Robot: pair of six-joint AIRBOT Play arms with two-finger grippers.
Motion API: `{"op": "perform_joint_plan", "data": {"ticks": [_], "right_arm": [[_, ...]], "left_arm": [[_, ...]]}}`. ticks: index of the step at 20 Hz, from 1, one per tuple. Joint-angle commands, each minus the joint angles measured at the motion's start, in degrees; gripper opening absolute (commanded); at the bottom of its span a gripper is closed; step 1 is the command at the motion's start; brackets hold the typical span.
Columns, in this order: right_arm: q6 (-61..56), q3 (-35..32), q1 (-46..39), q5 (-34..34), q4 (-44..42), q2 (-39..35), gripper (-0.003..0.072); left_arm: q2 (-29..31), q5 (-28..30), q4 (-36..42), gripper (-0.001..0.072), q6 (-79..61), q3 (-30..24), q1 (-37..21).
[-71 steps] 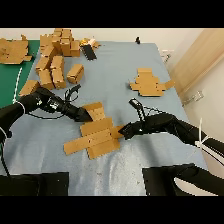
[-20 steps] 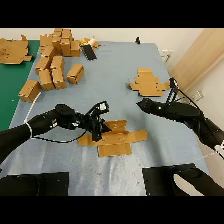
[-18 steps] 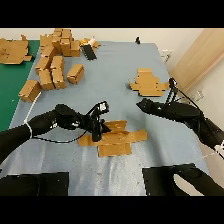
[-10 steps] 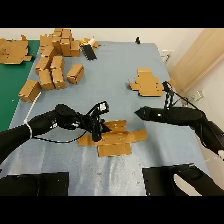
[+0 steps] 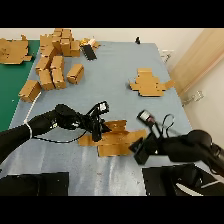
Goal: Fold the box.
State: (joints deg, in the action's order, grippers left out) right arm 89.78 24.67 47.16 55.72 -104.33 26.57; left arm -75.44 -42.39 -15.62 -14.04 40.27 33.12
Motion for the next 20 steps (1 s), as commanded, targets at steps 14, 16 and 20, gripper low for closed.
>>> {"op": "perform_joint_plan", "data": {"ticks": [14,16,20], "right_arm": [[-18.1,-5.7,35.3,-11.3,56.0,19.7,0.0498],[-20.1,-5.7,35.2,-10.9,57.6,19.8,0.0498],[-21.5,-5.7,35.2,-9.7,60.4,19.9,0.0497]], "left_arm": [[0.0,0.0,0.0,0.0012,0.0,0.0,0.1],[0.0,0.0,0.0,0.0011,0.0,0.0,0.1],[0.0,0.0,0.0,0.0012,0.0,0.0,0.1]]}}
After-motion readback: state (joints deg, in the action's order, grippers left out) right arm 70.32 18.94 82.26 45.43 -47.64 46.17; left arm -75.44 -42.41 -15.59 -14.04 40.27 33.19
